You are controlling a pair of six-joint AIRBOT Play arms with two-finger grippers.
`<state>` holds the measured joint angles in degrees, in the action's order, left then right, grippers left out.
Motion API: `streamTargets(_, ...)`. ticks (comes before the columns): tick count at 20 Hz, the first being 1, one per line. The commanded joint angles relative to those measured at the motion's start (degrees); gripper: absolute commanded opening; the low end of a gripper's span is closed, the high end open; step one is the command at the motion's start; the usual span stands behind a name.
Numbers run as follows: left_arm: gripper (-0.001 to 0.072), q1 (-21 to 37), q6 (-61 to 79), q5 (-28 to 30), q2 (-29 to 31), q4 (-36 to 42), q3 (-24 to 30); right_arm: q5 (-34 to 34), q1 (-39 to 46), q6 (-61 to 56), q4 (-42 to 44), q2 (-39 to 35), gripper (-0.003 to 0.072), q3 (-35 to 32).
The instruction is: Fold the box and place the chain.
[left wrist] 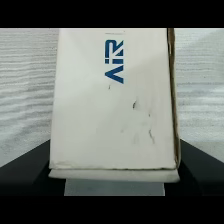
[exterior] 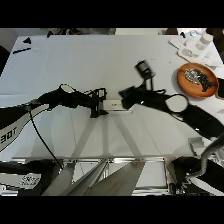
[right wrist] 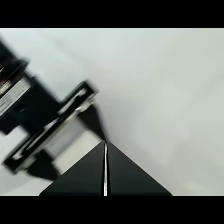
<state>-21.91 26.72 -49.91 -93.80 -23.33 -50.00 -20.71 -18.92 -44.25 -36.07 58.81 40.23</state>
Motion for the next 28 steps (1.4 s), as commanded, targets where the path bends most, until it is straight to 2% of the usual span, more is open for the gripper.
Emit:
streamTargets(1,0.0318,0.0,0.0,0.0,0.0,0.0,0.0,0.7,7.6,-13.4,-16.5,-5.0,0.0013,0.1)
streamTargets(4,0.0318,0.0,0.0,0.0,0.0,0.0,0.0,-6.8,16.1,-25.2,-33.0,-5.4,0.0014,0.1)
streamTargets(6,0.0318,0.0,0.0,-0.1,0.0,0.0,0.0,-16.4,21.3,-30.9,-42.3,-5.4,0.0016,0.1)
streamTargets(9,0.0318,-0.1,0.0,-0.1,0.0,0.0,0.0,-25.7,26.4,-30.7,-44.5,-5.4,0.0017,0.1)
streamTargets(14,0.0302,-0.1,0.1,-2.0,0.0,0.1,0.0,-26.3,28.3,-30.8,-44.5,-5.4,0.0017,0.1)
streamTargets(15,0.0117,-0.3,0.1,-1.7,0.1,0.2,0.0,-26.3,28.3,-30.8,-44.5,-5.4,0.0017,0.1)
streamTargets(16,0.0018,-0.3,0.2,-1.8,0.2,0.1,0.0,-26.3,28.3,-30.8,-44.5,-5.4,0.0017,0.1)
streamTargets(20,0.0009,-0.3,0.0,-1.7,3.7,0.1,0.0,-26.3,28.3,-30.8,-44.5,-5.4,0.0017,0.1)
streamTargets(23,0.0009,-0.3,-3.5,-0.1,10.1,-0.1,0.0,-26.3,28.3,-30.8,-44.5,-5.4,0.0017,0.1)
streamTargets(26,0.0008,-0.2,-15.3,5.9,18.7,-2.5,0.0,-26.3,28.3,-30.8,-44.5,-5.4,0.0017,0.1)
streamTargets(28,0.0009,-0.1,-23.5,13.4,25.4,-7.7,0.0,-26.3,28.3,-30.8,-44.5,-5.4,0.0017,0.1)
